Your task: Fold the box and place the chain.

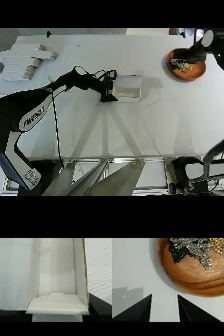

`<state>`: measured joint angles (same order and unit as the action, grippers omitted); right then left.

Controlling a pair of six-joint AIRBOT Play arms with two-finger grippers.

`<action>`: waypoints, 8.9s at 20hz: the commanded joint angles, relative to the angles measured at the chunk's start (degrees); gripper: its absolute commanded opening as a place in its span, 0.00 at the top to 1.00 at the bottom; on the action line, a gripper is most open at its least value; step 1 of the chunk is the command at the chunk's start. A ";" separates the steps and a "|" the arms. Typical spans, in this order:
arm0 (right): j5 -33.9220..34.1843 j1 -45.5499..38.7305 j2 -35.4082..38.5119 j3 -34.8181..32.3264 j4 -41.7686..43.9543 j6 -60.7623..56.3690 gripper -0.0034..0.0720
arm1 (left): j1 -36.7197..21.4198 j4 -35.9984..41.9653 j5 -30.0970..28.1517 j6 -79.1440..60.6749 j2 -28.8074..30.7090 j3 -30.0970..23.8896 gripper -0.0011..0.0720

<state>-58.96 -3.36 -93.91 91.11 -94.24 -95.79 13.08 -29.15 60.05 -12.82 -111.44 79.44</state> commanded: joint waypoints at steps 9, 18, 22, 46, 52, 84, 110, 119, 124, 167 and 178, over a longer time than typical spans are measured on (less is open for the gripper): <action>20.35 -3.85 -21.57 11.30 -1.66 1.53 0.45 | -0.02 -0.02 0.00 -0.02 -0.02 0.00 0.47; 22.32 -2.89 -23.39 11.61 -3.45 1.44 0.63 | -0.02 -0.02 0.00 -0.02 -0.02 0.00 0.47; 20.09 -1.70 -23.12 12.09 -5.40 2.93 0.82 | -0.02 -0.02 -0.02 -0.02 -0.02 0.00 0.47; -3.63 5.70 13.46 -10.95 -7.21 6.56 0.94 | -0.02 -0.02 0.00 -0.02 -0.02 0.00 0.47; -1.60 11.65 23.76 -27.43 -2.56 7.21 0.94 | -0.02 -0.02 0.00 -0.02 -0.02 0.00 0.47; 20.50 36.26 17.35 -27.39 13.38 9.25 0.94 | -0.02 -0.02 0.00 -0.02 -0.02 0.00 0.47; 1.81 9.97 22.08 -27.36 8.41 9.29 0.34 | -0.02 -0.02 0.00 -0.02 -0.02 0.00 0.47; 5.97 8.02 11.28 -27.36 2.91 6.97 0.33 | -0.02 -0.02 0.00 -0.02 -0.02 0.00 0.47; 10.12 11.34 5.38 -26.91 -0.09 0.83 0.33 | -0.02 -0.02 0.00 -0.02 -0.02 0.00 0.47; 6.27 14.60 -2.12 -20.76 -0.66 -6.40 0.43 | -0.02 -0.02 0.02 -0.02 -0.02 0.00 0.47; 6.32 16.09 2.25 -20.76 -2.19 -2.32 0.94 | -0.02 -0.02 0.02 -0.02 -0.02 0.00 0.47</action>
<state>-53.17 12.12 -93.80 70.28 -95.55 -100.42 13.08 -29.17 60.10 -12.84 -111.44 79.44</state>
